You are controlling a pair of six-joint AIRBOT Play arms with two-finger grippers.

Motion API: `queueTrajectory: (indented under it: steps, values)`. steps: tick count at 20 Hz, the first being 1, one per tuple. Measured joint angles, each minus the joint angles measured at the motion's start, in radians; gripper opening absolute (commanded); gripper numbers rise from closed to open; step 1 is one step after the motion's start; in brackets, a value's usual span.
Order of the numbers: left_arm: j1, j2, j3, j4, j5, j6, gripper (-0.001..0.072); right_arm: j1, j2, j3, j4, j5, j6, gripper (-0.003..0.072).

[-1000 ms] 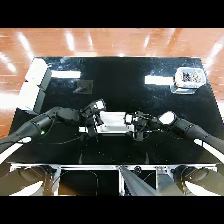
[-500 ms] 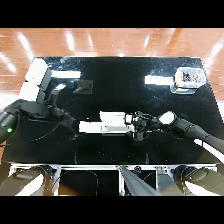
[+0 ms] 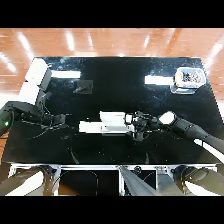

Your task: Fold the box and place the chain.

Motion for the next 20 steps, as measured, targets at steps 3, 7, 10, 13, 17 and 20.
queueTrajectory:
  steps: [3, 7, 10, 13, 17, 20]
  values:
    - [-0.002, -0.086, -0.002, -0.095, 0.022, 0.055, 0.0026, 0.0, 0.0, 0.0, 0.0, 0.0, 0.0, 0.0549]
    - [-0.047, -0.142, -0.02, -0.172, 0.0, 0.107, 0.0027, 0.0, 0.0, 0.0, 0.0, 0.0, 0.0, 0.0549]
    - [-0.082, -0.154, -0.049, -0.216, -0.047, 0.144, 0.0027, 0.0, 0.0, 0.0, 0.0, 0.0, 0.0, 0.0549]
    - [-0.1, -0.158, -0.084, -0.295, -0.071, 0.22, 0.0026, 0.0, 0.0, 0.0, 0.0, 0.0, 0.0, 0.0549]
    - [-0.121, -0.161, -0.106, -0.383, -0.102, 0.311, 0.0026, 0.0, 0.0, 0.0, 0.0, 0.0, 0.0, 0.0549]
    - [-0.158, -0.161, -0.112, -0.416, -0.12, 0.342, 0.0029, 0.0, 0.0, 0.0, 0.0, 0.0, 0.0, 0.0549]
